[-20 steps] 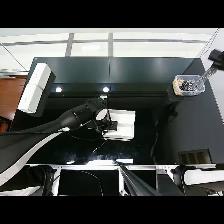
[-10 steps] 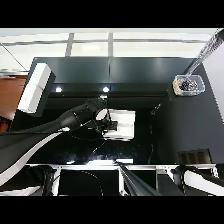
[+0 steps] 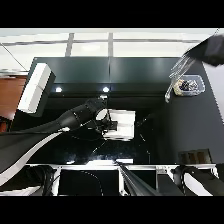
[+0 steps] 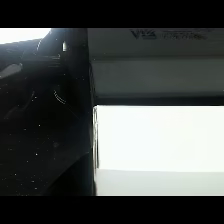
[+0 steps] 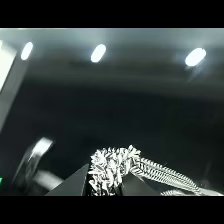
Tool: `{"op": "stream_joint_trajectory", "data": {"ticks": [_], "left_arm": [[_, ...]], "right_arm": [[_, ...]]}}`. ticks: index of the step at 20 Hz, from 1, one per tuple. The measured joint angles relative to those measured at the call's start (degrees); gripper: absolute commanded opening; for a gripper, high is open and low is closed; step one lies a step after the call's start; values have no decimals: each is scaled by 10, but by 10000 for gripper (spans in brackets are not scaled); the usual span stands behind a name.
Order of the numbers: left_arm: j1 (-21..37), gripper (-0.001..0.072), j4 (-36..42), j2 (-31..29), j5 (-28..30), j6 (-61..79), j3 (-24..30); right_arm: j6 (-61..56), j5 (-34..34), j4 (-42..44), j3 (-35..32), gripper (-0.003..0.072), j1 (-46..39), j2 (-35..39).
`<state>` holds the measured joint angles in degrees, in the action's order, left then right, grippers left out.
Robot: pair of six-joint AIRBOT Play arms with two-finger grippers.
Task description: Fold the box and place the chain.
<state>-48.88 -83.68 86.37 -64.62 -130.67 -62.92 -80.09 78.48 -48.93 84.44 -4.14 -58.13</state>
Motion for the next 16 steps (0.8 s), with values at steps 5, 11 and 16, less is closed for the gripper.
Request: {"op": "stream_joint_trajectory", "data": {"ticks": [5, 11, 16], "left_arm": [[0, 28, 0, 0, 1, 0, 0], [0, 28, 0, 0, 1, 0, 0], [0, 28, 0, 0, 1, 0, 0]], "right_arm": [[3, 56, 1, -39, 11, 89, 18], [5, 90, 3, -47, 11, 164, 22], [5, 101, 9, -49, 11, 187, 22]]}}
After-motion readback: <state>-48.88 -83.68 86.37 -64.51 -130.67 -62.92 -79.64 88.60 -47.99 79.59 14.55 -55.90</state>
